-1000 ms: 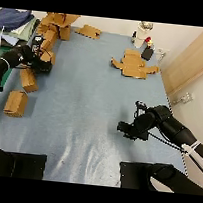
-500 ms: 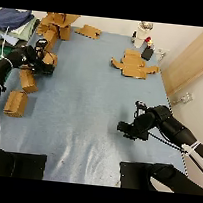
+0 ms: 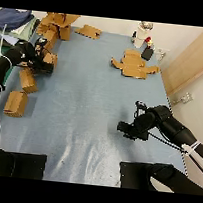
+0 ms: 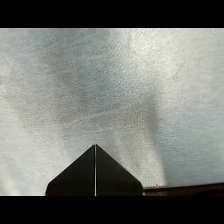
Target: Fold the box.
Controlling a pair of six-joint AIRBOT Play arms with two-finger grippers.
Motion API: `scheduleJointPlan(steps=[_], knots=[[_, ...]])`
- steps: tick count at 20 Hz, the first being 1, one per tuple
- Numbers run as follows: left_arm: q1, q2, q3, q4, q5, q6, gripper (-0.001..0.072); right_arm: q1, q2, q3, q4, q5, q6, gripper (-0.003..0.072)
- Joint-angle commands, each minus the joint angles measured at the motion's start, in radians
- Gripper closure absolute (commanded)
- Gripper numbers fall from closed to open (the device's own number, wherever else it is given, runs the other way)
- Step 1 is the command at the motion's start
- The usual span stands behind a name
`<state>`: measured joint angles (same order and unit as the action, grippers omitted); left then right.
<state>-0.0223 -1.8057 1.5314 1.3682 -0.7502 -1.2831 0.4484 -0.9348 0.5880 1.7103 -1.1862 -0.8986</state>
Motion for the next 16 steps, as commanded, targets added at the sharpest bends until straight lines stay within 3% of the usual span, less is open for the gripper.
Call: scheduleJointPlan(steps=[1,6,7,8,9,10,13,16], knots=[[0.025,0.012,0.065,0.002,-0.153,0.000,0.0011,0.000,0.000,0.001,0.000,0.000,0.000,0.0684],[0.066,0.074,0.181,0.001,-0.355,-0.001,0.0013,0.000,-0.001,0.001,0.000,0.001,-0.001,0.0684],[0.066,0.087,0.193,-0.002,-0.387,-0.002,0.0042,0.000,-0.001,0.001,0.000,0.002,-0.002,0.0684],[0.064,0.098,0.199,-0.006,-0.419,0.000,0.0266,0.000,-0.001,0.001,-0.001,0.008,-0.012,0.0684],[0.060,0.107,0.200,-0.008,-0.447,0.000,0.0567,0.000,-0.001,0.003,-0.001,0.024,-0.029,0.0684],[0.052,0.115,0.200,-0.012,-0.476,0.003,0.0697,0.000,-0.001,0.010,-0.001,0.045,-0.038,0.0684],[0.007,0.130,0.197,-0.048,-0.564,0.002,0.0701,0.000,-0.001,0.043,-0.008,0.111,-0.038,0.0684],[-0.095,0.177,0.138,-0.075,-0.570,0.000,0.0701,0.000,0.002,0.063,-0.006,0.117,-0.037,0.0684]])
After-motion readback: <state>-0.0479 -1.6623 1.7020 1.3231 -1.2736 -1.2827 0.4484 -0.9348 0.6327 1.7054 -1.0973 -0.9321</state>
